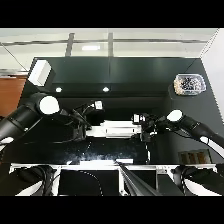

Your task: Fold the box and place the chain.

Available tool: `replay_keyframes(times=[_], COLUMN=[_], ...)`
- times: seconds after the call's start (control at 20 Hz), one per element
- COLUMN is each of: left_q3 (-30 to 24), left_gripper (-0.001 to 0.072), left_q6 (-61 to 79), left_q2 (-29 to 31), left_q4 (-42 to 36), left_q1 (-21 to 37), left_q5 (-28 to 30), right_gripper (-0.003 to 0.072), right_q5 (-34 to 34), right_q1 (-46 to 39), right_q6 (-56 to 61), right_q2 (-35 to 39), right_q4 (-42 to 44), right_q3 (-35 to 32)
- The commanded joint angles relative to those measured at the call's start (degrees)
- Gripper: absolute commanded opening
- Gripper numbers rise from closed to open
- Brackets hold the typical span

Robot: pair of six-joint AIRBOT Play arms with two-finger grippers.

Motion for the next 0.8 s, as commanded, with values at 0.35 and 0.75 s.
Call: replay_keyframes(times=[0.35,0.75], left_q3=[-8.44,-8.41], left_gripper=[0.0024,0.0024], left_q6=[-13.60,-13.51], left_q2=[0.61,-9.40], left_q4=[-22.45,-19.69], left_q1=[-7.80,-7.58], left_q5=[34.75,48.02], right_gripper=[0.0283,0.0229], right_q5=[0.07,0.11], right_q1=[0.04,0.04], right_q6=[0.07,0.09], right_q2=[-0.02,-0.02], right_q4=[0.00,0.00], right_q3=[-0.02,-0.02])
